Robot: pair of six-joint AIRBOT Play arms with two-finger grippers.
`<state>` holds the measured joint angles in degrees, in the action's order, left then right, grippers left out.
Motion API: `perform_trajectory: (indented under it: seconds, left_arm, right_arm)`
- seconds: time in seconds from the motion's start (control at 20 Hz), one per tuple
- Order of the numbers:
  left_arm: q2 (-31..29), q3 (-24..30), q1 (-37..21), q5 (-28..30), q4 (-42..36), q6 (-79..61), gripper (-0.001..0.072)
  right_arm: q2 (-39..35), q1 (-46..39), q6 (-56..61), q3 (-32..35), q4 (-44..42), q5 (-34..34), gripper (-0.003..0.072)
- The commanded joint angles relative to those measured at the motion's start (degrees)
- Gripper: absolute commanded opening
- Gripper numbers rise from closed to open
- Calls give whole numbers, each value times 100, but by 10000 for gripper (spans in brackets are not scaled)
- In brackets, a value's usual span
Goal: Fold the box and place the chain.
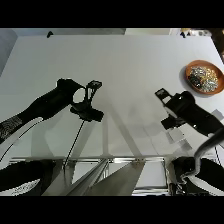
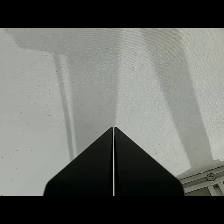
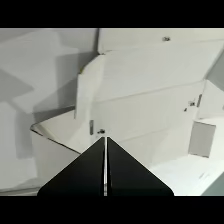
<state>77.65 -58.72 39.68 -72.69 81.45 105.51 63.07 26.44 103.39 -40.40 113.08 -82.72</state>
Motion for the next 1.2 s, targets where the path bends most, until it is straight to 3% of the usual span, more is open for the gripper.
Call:
perform_trajectory:
  seconds: [0.0, 0.4, 0.5, 0.65, 0.75, 1.15]
  left_arm:
    - [2, 2, 4, 2, 2, -2, 8]
    - [2, 2, 4, 0, 2, -2, 8]
    - [2, 2, 4, 0, 2, -2, 8]
    - [2, 2, 4, 0, 2, -2, 8]
    - [2, 2, 4, 2, 2, -2, 8]
    - [2, 2, 4, 2, 2, -2, 8]
  right_arm:
    - [-4, -981, -149, 0, 157, -46, 13]
    - [-269, -3005, -1349, -2, 444, 955, 30]
    - [-269, -3460, -1353, -2, 660, 1279, 417]
    - [-269, -4118, -1567, -26, 1029, 1803, 439]
    - [-251, -4481, -1858, -37, 1147, 2070, 542]
    - [254, -5031, -2013, -42, 1263, 2815, 525]
